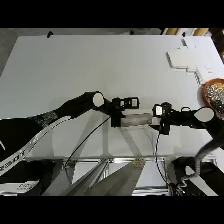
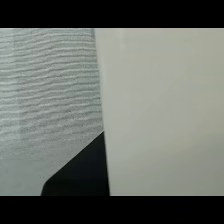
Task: Fold the box and place the chain.
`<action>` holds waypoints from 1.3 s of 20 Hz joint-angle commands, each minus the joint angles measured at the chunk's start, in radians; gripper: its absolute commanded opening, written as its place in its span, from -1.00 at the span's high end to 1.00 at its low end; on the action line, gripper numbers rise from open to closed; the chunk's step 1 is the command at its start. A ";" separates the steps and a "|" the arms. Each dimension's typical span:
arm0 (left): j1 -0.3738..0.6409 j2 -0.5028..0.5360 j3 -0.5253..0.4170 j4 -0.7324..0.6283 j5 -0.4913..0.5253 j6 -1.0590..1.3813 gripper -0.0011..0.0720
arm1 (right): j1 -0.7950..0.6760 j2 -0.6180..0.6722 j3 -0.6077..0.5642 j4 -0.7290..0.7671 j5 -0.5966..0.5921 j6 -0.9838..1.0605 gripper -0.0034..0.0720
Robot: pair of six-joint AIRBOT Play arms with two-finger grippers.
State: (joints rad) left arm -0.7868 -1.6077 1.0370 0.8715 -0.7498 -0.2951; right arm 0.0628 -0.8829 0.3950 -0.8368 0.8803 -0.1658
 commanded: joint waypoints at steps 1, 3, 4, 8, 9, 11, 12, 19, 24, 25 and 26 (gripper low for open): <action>0.000 0.000 0.000 0.000 0.002 0.000 0.94 | -0.001 -0.071 0.002 0.049 0.002 -0.060 -0.73; 0.000 0.000 0.000 0.000 0.002 0.000 0.94 | -0.001 -0.116 0.002 0.085 0.003 -0.115 -0.73; 0.000 0.000 0.000 0.000 0.002 0.000 0.94 | -0.001 -0.139 0.002 0.090 0.007 -0.121 -0.73; 0.000 0.000 0.000 0.000 0.002 0.000 0.94 | 0.000 -0.197 0.002 0.093 0.026 -0.127 -0.73; 0.000 0.000 0.000 0.000 0.001 0.000 0.94 | 0.000 -0.202 0.002 0.097 0.037 -0.127 -0.73; 0.000 0.000 0.000 0.000 0.002 0.000 0.94 | 0.000 -0.203 0.002 0.099 0.055 -0.127 -0.72; 0.000 0.000 0.000 0.000 0.001 0.000 0.94 | 0.000 -0.203 0.002 0.098 0.060 -0.127 -0.72; 0.000 0.000 0.000 0.000 0.002 0.000 0.94 | 0.000 -0.217 0.000 0.097 0.064 -0.123 -0.72; 0.000 0.000 0.000 0.000 0.002 0.000 0.94 | -0.001 -0.238 -0.016 0.100 0.026 -0.127 -0.73; 0.000 0.000 0.000 0.000 0.002 0.000 0.94 | -0.001 -0.241 -0.016 0.105 0.019 -0.130 -0.74; 0.000 0.000 0.000 0.000 0.002 0.000 0.94 | -0.001 -0.246 -0.016 0.105 0.021 -0.132 -0.77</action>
